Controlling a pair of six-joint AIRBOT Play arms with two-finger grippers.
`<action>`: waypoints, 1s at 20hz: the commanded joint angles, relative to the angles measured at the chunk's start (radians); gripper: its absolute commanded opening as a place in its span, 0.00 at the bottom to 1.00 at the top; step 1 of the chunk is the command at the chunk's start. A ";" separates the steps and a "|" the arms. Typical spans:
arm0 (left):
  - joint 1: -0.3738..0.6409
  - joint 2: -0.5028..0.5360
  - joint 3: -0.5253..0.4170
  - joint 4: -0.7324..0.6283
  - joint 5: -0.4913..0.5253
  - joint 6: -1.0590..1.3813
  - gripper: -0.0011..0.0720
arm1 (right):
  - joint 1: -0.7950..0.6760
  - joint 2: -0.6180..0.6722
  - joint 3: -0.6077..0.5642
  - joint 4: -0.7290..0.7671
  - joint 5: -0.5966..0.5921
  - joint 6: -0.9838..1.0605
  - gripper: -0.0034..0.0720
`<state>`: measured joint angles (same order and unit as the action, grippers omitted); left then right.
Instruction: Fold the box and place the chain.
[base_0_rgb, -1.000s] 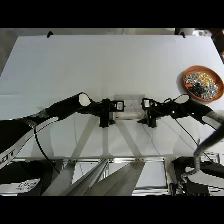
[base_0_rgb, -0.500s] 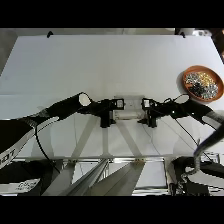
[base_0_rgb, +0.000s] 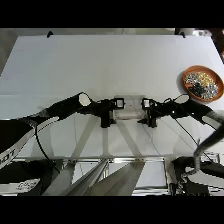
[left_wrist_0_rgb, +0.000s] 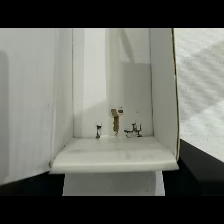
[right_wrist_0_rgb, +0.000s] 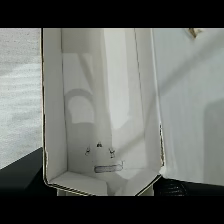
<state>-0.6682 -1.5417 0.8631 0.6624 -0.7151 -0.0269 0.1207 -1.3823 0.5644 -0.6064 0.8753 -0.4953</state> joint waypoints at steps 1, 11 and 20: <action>0.000 -0.001 0.000 0.000 0.000 0.000 0.55 | 0.001 0.000 0.001 0.001 0.000 0.001 0.58; 0.000 -0.001 0.000 0.000 0.000 0.000 0.55 | 0.001 0.000 0.001 0.006 -0.021 -0.003 0.57; 0.000 -0.001 0.000 0.000 0.000 0.000 0.55 | 0.000 0.077 0.001 -0.182 -0.011 0.257 0.98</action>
